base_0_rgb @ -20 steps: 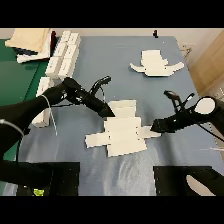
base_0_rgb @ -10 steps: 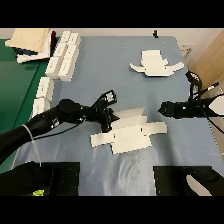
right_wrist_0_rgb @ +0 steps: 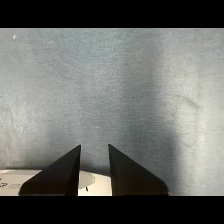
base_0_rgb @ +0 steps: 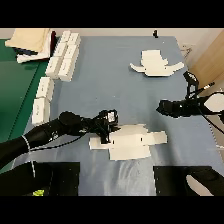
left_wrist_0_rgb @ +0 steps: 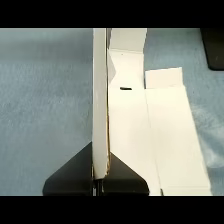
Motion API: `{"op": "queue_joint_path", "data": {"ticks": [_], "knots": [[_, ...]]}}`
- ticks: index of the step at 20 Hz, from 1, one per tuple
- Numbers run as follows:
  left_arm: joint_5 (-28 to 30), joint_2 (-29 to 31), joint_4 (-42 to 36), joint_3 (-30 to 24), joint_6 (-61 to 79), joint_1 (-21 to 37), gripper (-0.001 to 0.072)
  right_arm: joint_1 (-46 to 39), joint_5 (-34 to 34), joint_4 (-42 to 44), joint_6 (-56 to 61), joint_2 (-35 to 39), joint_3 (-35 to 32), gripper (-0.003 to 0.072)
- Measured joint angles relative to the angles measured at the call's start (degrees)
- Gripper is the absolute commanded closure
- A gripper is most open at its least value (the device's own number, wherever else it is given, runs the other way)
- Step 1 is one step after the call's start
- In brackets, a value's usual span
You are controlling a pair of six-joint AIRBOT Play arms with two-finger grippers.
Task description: Fold the box.
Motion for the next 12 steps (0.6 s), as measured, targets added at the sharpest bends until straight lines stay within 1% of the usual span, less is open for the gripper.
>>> {"op": "queue_joint_path", "data": {"ticks": [3, 6, 9, 12], "knots": [[1.3, -0.8, -0.4, -1.8, 0.5, -0.1, 0.0697, 0.0, -0.6, 0.3, 0.0, -0.3, 0.0, 0.0419], [1.6, -0.7, -0.2, -2.4, 1.7, -0.2, 0.0697, 0.0, -1.0, 0.7, 0.1, -0.4, 0.0, 0.0419], [2.5, 1.7, -0.2, -1.3, 4.3, -0.2, 0.0697, 0.1, -1.1, 0.9, 0.1, -0.4, 0.0, 0.0419], [5.2, 5.8, -0.3, -0.3, 8.4, -0.2, 0.0697, 0.1, -1.2, 1.2, 0.1, -0.4, 0.0, 0.0419]]}}
